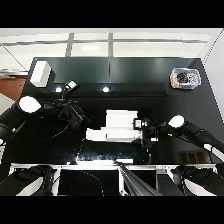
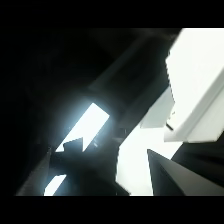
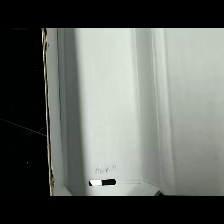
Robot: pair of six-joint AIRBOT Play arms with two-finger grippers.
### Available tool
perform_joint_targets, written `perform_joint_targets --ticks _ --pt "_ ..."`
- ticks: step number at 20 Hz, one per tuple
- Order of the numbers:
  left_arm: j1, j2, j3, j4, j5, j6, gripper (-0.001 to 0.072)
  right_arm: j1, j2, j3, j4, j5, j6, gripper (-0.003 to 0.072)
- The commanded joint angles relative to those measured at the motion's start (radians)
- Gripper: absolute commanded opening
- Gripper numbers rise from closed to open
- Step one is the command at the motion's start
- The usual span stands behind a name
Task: Fold the box and place the chain.
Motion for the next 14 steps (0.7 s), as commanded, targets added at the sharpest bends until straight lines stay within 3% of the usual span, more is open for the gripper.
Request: perform_joint_targets --ticks 1,4,8,14 --pt "-0.034 0.004 -0.009 0.047 -0.040 0.223 0.0711 0.000 0.000 0.000 0.001 0.000 -0.002 0.0461" --pt "-0.113 -0.020 -0.036 0.044 -0.035 0.426 0.0711 0.000 0.000 0.000 0.001 0.000 -0.004 0.0461" --pt "-0.191 -0.082 -0.044 -0.016 0.125 0.449 0.0706 0.000 0.000 0.000 0.001 0.000 -0.003 0.0461" --pt "-0.293 -0.182 -0.044 -0.017 0.137 0.473 0.0691 0.000 0.000 0.000 0.001 0.000 -0.003 0.0461"
